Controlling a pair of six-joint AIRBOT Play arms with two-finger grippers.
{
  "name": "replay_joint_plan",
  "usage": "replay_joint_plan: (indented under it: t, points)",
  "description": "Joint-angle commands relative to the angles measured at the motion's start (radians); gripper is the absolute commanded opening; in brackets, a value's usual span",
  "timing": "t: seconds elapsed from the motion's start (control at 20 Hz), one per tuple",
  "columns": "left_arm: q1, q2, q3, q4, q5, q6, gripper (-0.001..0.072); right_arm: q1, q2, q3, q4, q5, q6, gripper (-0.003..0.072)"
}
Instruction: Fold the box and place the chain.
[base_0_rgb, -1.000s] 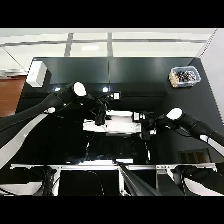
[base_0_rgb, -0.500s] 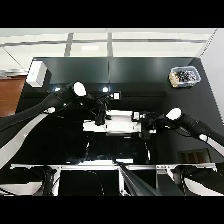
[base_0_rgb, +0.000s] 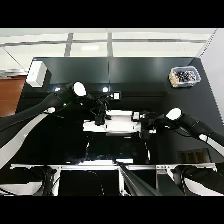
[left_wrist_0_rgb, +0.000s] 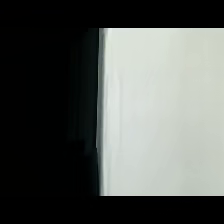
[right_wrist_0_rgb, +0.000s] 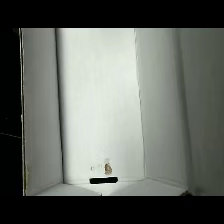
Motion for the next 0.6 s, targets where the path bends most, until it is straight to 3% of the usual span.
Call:
replay_joint_plan:
  t: [0.0, 0.5, 0.55]
  points:
    - [0.0, 0.0, 0.001, 0.0, 0.001, 0.0, 0.0025, 0.028, -0.005, 0.0, -0.044, -0.021, 0.027, 0.0704]
    - [0.0, 0.0, 0.001, 0.0, 0.0, 0.0, 0.0025, 0.042, -0.006, 0.0, -0.058, -0.038, 0.045, 0.0702]
    - [0.0, 0.0, 0.001, 0.0, 0.0, 0.0, 0.0025, 0.042, -0.006, 0.0, -0.058, -0.037, 0.044, 0.0574]
